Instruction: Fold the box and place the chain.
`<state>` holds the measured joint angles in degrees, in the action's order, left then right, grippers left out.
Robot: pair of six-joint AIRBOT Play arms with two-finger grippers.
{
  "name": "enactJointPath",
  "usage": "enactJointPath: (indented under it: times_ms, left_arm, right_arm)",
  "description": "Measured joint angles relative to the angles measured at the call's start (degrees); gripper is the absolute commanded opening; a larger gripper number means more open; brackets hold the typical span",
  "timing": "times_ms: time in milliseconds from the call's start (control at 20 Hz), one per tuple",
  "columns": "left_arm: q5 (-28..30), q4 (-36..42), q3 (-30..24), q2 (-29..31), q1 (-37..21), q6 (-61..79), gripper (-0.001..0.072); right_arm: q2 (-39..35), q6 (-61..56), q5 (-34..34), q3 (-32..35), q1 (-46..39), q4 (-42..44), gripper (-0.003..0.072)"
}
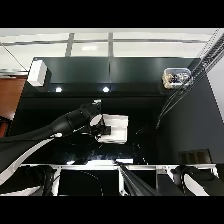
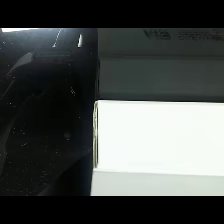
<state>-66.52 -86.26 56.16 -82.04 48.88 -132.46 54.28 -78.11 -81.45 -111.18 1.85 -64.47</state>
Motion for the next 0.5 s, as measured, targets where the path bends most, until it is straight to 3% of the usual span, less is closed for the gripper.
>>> enactJointPath:
  times_ms: [500]
  left_arm:
    - [0.09, -0.02, 0.0, 0.0, 0.0, 0.02, 0.0031]
  right_arm:
    - [-0.02, -4.02, -5.4, 0.07, 13.75, 5.57, 0.0024]
